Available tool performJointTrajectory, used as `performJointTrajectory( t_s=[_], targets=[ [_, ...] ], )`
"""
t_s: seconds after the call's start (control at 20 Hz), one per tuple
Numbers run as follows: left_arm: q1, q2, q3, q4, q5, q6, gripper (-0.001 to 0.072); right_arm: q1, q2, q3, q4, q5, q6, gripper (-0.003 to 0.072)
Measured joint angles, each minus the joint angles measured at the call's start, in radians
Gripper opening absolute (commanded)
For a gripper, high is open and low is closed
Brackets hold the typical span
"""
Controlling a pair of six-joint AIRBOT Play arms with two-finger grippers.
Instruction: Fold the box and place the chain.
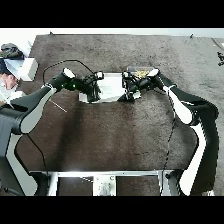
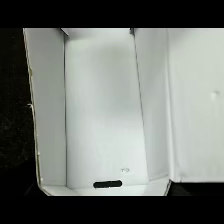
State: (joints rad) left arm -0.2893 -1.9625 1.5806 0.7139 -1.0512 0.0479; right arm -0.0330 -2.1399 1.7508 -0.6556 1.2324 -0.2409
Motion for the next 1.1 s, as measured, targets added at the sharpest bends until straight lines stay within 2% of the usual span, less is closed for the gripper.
performJointTrajectory(
  t_s=[0.05, 0.1, 0.15, 0.2, 0.35, 0.4, 0.45, 0.85, 1.1],
  targets=[
    [0.000, 0.000, 0.000, -0.001, 0.000, 0.002, 0.0578, 0.000, 0.000, 0.000, 0.000, 0.000, 0.000, 0.0399],
    [0.000, -0.001, 0.000, -0.002, 0.002, 0.004, 0.0580, 0.000, 0.000, 0.000, 0.000, 0.000, 0.001, 0.0399],
    [0.000, -0.001, 0.000, -0.002, 0.003, 0.004, 0.0406, 0.000, 0.000, 0.000, 0.000, 0.000, 0.001, 0.0400],
    [0.000, -0.001, 0.000, -0.004, 0.003, 0.005, 0.0274, 0.000, 0.000, 0.000, 0.000, 0.000, 0.002, 0.0400],
    [0.000, -0.001, 0.000, 0.009, 0.003, 0.008, 0.0269, 0.000, 0.000, 0.000, 0.000, 0.000, 0.003, 0.0399],
    [0.003, -0.001, 0.000, 0.025, 0.000, 0.007, 0.0101, 0.000, 0.000, 0.000, 0.000, 0.000, 0.002, 0.0400],
    [0.010, -0.001, 0.000, 0.039, -0.007, 0.003, 0.0012, 0.000, 0.000, 0.000, 0.001, -0.001, 0.003, 0.0400],
    [0.084, 0.046, 0.002, 0.068, -0.102, -0.074, 0.0006, 0.000, 0.000, 0.000, 0.001, -0.001, 0.003, 0.0399],
    [0.106, 0.164, -0.002, 0.087, -0.082, -0.352, 0.0005, 0.000, 0.000, 0.000, 0.001, -0.001, 0.002, 0.0400]
  ],
)
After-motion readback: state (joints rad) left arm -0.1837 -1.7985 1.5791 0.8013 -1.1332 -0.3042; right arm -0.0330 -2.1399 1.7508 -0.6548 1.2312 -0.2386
